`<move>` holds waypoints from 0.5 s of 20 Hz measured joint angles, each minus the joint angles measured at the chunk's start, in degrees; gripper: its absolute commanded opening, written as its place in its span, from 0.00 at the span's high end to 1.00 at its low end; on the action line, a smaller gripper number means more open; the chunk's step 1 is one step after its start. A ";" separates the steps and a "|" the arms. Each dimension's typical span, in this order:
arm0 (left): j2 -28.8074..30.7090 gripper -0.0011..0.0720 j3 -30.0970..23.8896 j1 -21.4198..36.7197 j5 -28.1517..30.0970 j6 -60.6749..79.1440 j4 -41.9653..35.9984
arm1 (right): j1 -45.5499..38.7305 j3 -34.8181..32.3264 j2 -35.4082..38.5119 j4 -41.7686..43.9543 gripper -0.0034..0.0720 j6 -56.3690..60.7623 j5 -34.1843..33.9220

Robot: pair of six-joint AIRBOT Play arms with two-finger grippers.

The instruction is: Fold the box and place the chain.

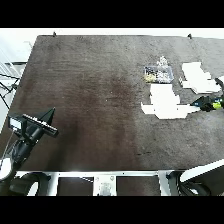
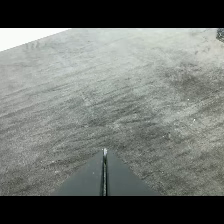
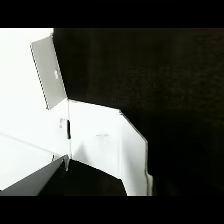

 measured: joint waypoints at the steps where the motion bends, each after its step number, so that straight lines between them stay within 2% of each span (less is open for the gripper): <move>1: 0.00 0.96 0.00 0.00 0.00 -0.02 0.00 | 0.33 0.04 -0.44 0.00 0.19 -0.15 0.39; 2: 0.00 0.96 0.00 0.00 0.00 0.00 -0.02 | 0.66 0.09 -0.81 0.02 0.19 -0.31 0.74; 3: 0.00 0.96 0.00 0.00 0.00 0.00 -0.02 | 0.96 0.09 -1.16 0.13 0.31 -0.50 1.07; 5: 0.00 0.96 0.00 0.00 0.00 -0.02 0.00 | 1.42 0.07 -1.77 0.31 0.49 -0.87 2.03; 6: 0.00 0.96 0.00 0.00 0.02 0.00 -0.02 | 1.55 0.00 -1.99 0.46 0.66 -1.09 2.40; 7: 0.00 0.96 0.00 0.00 0.00 0.00 -0.02 | 1.64 -0.13 -2.14 0.83 0.77 -1.29 2.86; 8: 0.00 0.96 0.00 0.00 0.02 0.00 -0.02 | 1.70 -0.33 -2.25 1.31 0.93 -1.57 3.45; 10: 0.00 0.96 0.00 0.00 0.00 0.00 0.00 | 1.75 -0.81 -2.36 2.71 0.94 -2.25 5.03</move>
